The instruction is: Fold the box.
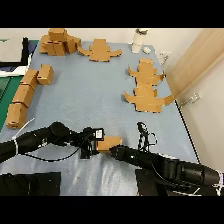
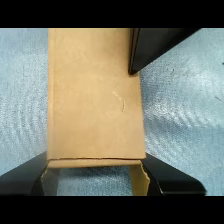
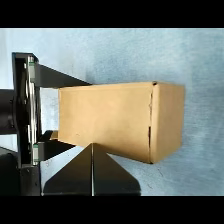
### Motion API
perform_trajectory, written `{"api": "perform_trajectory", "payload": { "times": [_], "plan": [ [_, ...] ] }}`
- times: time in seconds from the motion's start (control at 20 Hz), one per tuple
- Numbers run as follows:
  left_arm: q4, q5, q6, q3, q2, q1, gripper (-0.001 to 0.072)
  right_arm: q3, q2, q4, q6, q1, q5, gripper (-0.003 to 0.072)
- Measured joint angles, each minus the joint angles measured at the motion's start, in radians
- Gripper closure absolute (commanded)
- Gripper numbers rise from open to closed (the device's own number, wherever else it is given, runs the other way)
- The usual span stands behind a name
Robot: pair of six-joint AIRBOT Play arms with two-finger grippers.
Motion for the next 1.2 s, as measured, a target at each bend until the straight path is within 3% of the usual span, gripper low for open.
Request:
{"api": "perform_trajectory", "payload": {
  "times": [0.9, 1.2],
  "plan": [
    [0.0, 0.0, 0.0, 0.0, 0.0, 0.0, 0.0261, 0.0, -0.029, 0.0, 0.0, -0.001, 0.011, 0.0682],
    [-0.002, -0.003, -0.002, 0.0, 0.0, 0.0, 0.0261, 0.036, 0.01, 0.007, 0.003, 0.0, -0.045, 0.0682]
  ]
}}
